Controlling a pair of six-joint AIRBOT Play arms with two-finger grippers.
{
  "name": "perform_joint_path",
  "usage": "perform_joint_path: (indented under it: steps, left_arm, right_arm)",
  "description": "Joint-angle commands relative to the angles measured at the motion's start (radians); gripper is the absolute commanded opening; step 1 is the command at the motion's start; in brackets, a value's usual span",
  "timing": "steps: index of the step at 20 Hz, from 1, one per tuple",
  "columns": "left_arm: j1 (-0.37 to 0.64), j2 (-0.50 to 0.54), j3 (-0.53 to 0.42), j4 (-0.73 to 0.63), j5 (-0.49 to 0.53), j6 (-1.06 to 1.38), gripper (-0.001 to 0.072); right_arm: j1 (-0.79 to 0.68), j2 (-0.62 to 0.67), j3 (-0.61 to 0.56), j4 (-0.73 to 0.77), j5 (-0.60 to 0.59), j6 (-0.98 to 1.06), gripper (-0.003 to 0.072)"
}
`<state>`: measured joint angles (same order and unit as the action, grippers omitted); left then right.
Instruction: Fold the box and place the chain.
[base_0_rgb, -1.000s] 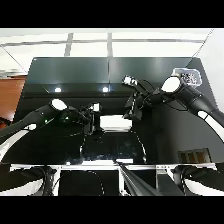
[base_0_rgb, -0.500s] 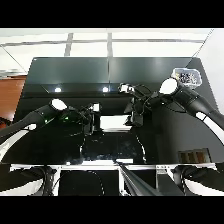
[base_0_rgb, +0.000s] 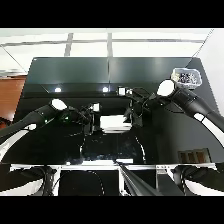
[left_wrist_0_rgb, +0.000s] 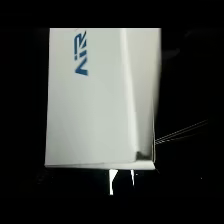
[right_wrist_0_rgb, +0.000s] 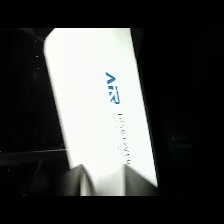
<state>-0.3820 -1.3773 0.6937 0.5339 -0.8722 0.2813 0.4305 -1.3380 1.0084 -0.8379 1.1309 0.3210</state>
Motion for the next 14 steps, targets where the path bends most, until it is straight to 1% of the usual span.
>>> perform_joint_path:
  steps: [1,9,10,11,14]
  left_arm:
    - [0.0,0.0,0.001,0.001,0.0,0.001,0.0398]
    - [0.0,0.0,0.001,0.001,0.0,0.001,0.0398]
    - [0.0,0.0,0.001,0.001,0.0,0.001,0.0398]
    - [0.0,0.0,0.001,0.001,0.0,0.001,0.0398]
    - [0.0,0.0,0.001,0.001,0.0,0.001,0.0398]
  right_arm:
    - [0.016,0.0,-0.001,-0.042,0.003,0.001,0.0197]
    - [0.021,0.0,-0.001,-0.044,0.01,0.001,0.0198]
    - [0.021,0.0,-0.001,-0.046,0.009,0.001,0.022]
    - [0.021,0.0,-0.001,-0.049,0.008,0.001,0.0278]
    - [0.021,0.0,-0.001,-0.054,0.009,0.002,0.0279]
